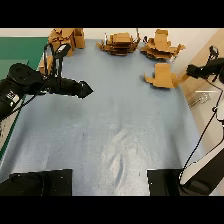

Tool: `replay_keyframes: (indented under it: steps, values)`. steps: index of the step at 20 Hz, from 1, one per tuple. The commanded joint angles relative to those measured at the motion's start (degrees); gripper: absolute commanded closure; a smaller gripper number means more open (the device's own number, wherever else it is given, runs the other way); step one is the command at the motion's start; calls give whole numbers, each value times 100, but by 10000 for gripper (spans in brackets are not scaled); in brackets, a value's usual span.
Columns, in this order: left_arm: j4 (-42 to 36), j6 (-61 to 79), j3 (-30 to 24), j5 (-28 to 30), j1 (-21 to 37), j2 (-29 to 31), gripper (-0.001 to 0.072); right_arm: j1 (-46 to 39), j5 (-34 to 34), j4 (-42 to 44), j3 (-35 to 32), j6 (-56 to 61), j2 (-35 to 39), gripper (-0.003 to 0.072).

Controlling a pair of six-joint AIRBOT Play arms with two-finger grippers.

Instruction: Fold the box.

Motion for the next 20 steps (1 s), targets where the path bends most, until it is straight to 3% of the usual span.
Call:
replay_keyframes:
  steps: [1, 4, 8, 13, 15, 20]
  values:
    - [28, 212, 20, 245, 13, 4, 363, 136, -1038, 898, 79, -35, 841, 681]
    - [122, 225, 181, 66, 264, 13, 364, 664, -1871, 1283, 20, 334, 1753, 682]
    - [103, 278, 476, -179, 1211, 61, 364, 1803, -1235, 3259, -1325, -120, 2684, 682]
    - [-334, 835, 562, -1255, 2540, 74, 364, 3622, 1491, 5510, -4271, -1537, 3635, 683]
    - [-350, 850, 562, -1176, 2741, 76, 364, 4190, 2205, 5622, -4944, -1742, 3888, 683]
    - [-356, 1226, 533, -1156, 2750, 7, 363, 5226, 4953, 5442, -6920, -1576, 4498, 683]
